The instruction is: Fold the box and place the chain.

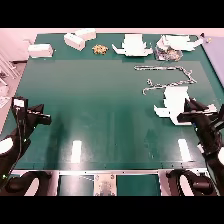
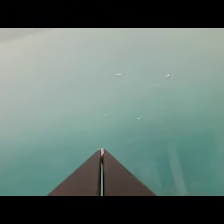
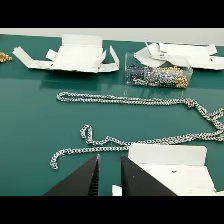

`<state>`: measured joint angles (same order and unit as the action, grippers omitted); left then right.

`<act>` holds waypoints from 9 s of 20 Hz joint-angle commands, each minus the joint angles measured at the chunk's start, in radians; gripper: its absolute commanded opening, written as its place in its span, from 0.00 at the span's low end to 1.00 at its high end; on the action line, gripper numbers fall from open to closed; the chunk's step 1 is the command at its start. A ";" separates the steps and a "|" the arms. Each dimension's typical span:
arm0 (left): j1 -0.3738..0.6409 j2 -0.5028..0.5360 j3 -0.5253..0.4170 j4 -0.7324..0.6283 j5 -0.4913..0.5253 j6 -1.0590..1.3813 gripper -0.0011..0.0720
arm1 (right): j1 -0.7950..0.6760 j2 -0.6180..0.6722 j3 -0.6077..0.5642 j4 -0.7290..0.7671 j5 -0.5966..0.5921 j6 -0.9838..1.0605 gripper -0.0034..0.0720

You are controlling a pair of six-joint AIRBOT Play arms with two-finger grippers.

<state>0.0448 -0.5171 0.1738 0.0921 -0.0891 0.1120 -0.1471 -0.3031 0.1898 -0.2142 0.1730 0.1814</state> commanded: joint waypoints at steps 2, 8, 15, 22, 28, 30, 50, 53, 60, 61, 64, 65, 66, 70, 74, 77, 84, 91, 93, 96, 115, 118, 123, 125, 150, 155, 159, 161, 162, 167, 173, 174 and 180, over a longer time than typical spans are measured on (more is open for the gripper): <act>0.001 0.000 0.001 0.000 0.000 0.000 0.04 | -0.213 -0.286 0.201 -0.186 0.302 0.149 0.30; 0.001 0.000 0.001 0.000 0.000 0.000 0.04 | -0.467 -0.567 0.404 -0.263 0.364 0.235 0.30; 0.001 0.000 0.001 0.000 0.000 0.000 0.04 | -0.716 -0.742 0.633 -0.543 0.656 0.383 0.41; 0.001 0.000 0.001 0.000 0.000 0.000 0.04 | -0.892 -1.141 1.116 -0.772 1.204 0.605 0.49; 0.001 0.000 0.001 0.000 0.000 0.000 0.04 | -0.848 -1.516 1.593 -0.789 1.569 0.624 0.54; 0.001 0.000 0.001 0.000 0.000 0.000 0.04 | -0.819 -1.592 1.698 -0.875 1.590 0.651 0.56; 0.000 0.000 0.001 0.000 0.000 0.000 0.04 | -0.745 -1.784 1.778 -0.851 1.598 0.651 0.62; 0.001 0.000 0.001 0.000 0.000 0.000 0.04 | -0.721 -1.818 1.778 -0.852 1.645 0.657 0.61; 0.001 0.000 0.001 0.000 0.000 0.000 0.04 | -0.708 -1.844 1.777 -0.879 1.662 0.657 0.59; 0.001 0.000 0.001 0.000 0.000 0.000 0.04 | -0.708 -1.850 1.776 -0.879 1.667 0.657 0.58; 0.001 0.000 0.001 0.000 0.000 0.000 0.04 | -0.708 -1.866 1.773 -0.879 1.669 0.657 0.50; 0.001 0.000 0.001 0.000 0.001 0.000 0.04 | -0.708 -1.870 1.772 -0.879 1.669 0.656 0.41; 0.001 0.000 0.001 0.000 0.000 0.000 0.04 | -0.708 -1.873 1.768 -0.879 1.669 0.656 0.39; 0.001 0.000 0.001 0.000 0.000 0.000 0.04 | -0.702 -1.876 1.756 -0.878 1.672 0.619 0.06; 0.001 0.000 0.001 0.000 0.000 0.000 0.04 | -0.700 -1.806 1.704 -0.811 1.672 0.618 0.05; 0.000 0.000 0.001 0.000 0.000 0.000 0.04 | -0.696 -1.708 1.616 -0.745 1.672 0.581 0.05; 0.001 0.000 0.001 0.000 0.001 0.000 0.04 | -0.602 -1.522 1.309 -0.552 1.671 0.494 0.05; 0.001 0.000 0.001 0.000 0.000 0.000 0.04 | -0.272 -1.465 1.101 -0.393 1.559 0.459 0.05; 0.001 0.000 0.001 0.000 0.000 0.000 0.04 | -0.176 -1.453 1.072 -0.323 1.387 0.464 0.05; 0.001 0.000 0.001 0.000 0.000 0.000 0.04 | -0.040 -1.440 1.059 -0.220 1.218 0.505 0.05; 0.001 0.000 0.001 0.000 -0.001 0.000 0.04 | 0.137 -1.577 1.090 -0.216 0.952 0.570 0.05; 0.001 0.000 0.001 0.000 -0.001 0.000 0.04 | 0.137 -1.577 1.091 -0.216 0.953 0.566 0.05; 0.001 0.000 0.001 0.000 -0.054 -0.007 0.84 | 0.137 -1.577 1.091 -0.216 0.953 0.541 0.05; 0.001 0.000 0.001 0.000 -0.053 -0.007 0.84 | 0.138 -1.577 1.095 -0.216 0.954 0.534 0.05; -0.002 -0.829 0.641 -0.018 -0.587 -0.030 0.68 | 0.143 -1.577 1.106 -0.216 0.972 0.487 0.05; 0.002 -0.993 0.868 0.105 -0.797 -0.164 0.68 | 0.143 -1.577 1.106 -0.216 0.972 0.487 0.05; 0.002 -1.189 1.119 0.237 -0.977 -0.367 0.68 | 0.143 -1.577 1.106 -0.216 0.972 0.488 0.05; 0.002 -1.288 1.230 0.298 -1.068 -0.475 0.68 | 0.143 -1.577 1.106 -0.216 0.972 0.488 0.05; 0.002 -1.327 1.266 0.302 -1.088 -0.487 0.68 | 0.143 -1.577 1.106 -0.216 0.972 0.487 0.05; -0.040 -1.406 1.343 0.303 -1.028 -0.516 0.68 | 0.143 -1.577 1.106 -0.216 0.972 0.487 0.05; -0.119 -1.509 1.477 0.352 -0.990 -0.558 0.68 | 0.142 -1.577 1.106 -0.216 0.972 0.487 0.05; -0.124 -1.520 1.485 0.351 -0.984 -0.560 0.68 | 0.142 -1.577 1.105 -0.216 0.972 0.487 0.05; -0.126 -1.551 1.513 0.337 -1.003 -0.575 0.68 | 0.142 -1.577 1.105 -0.216 0.972 0.480 0.05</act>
<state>-0.0772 -2.0548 1.6726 0.4355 -1.0885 -0.4557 -0.0048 -1.8790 1.2942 -0.4305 1.1450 0.6662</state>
